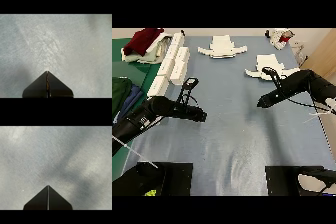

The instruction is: Fold the box.

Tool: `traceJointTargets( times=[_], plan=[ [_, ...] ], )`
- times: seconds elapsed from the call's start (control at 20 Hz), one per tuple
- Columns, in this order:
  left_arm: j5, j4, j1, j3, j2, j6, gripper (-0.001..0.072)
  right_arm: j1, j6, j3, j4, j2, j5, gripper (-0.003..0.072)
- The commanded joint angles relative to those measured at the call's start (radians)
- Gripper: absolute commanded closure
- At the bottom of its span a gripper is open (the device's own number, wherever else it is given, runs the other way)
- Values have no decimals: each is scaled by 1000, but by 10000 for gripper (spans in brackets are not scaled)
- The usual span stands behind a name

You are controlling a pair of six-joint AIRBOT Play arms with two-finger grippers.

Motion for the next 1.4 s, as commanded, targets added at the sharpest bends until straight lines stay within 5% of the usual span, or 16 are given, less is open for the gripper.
traceJointTargets(
  times=[0.0,0.55,0.8,0.9,0.95,1.15,1.35],
  plan=[
    [0,0,0,0,1,0,696,0,0,1,0,-1,0,682],
    [0,0,0,0,1,0,696,0,28,1,42,-1,0,681],
    [0,0,0,0,1,0,696,-12,517,18,65,-6,209,678],
    [1,0,0,0,1,0,696,-87,641,124,-19,-48,254,419],
    [0,0,0,0,1,0,696,-148,654,215,-63,-93,224,389],
    [0,0,0,0,1,0,696,-403,663,620,-120,-352,31,389],
    [0,0,0,0,1,0,696,-538,663,904,-95,-595,17,389]
  ],
)
